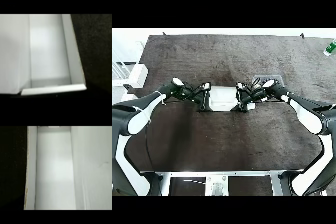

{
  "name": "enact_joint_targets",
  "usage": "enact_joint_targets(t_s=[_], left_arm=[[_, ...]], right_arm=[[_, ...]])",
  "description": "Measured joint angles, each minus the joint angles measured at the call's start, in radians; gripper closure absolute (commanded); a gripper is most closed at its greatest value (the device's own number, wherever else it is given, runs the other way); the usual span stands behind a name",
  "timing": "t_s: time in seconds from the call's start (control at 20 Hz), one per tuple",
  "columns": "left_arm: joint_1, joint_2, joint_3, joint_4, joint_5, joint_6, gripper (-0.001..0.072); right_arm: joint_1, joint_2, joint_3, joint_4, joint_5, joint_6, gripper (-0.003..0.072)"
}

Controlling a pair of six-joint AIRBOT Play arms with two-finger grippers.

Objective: Fold the box and place the chain.

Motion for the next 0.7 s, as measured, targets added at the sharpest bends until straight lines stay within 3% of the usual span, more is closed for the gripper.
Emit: enact_joint_targets(t_s=[0.45, 0.5, 0.55, 0.7], left_arm=[[-0.007, -0.002, 0.0, -0.016, 0.013, -0.013, 0.0056], [-0.007, -0.002, 0.0, -0.016, 0.013, -0.014, 0.0081], [-0.007, -0.002, 0.0, -0.017, 0.014, -0.015, 0.0179], [-0.007, -0.002, 0.0, -0.018, 0.014, -0.019, 0.0185]], right_arm=[[0.0, 0.0, 0.0, 0.001, -0.002, 0.001, 0.019], [0.0, 0.0, 0.0, 0.001, -0.001, 0.001, 0.019], [0.0, 0.0, 0.0, 0.001, -0.001, 0.001, 0.019], [0.0, 0.0, 0.0, 0.001, -0.002, 0.002, 0.019]])
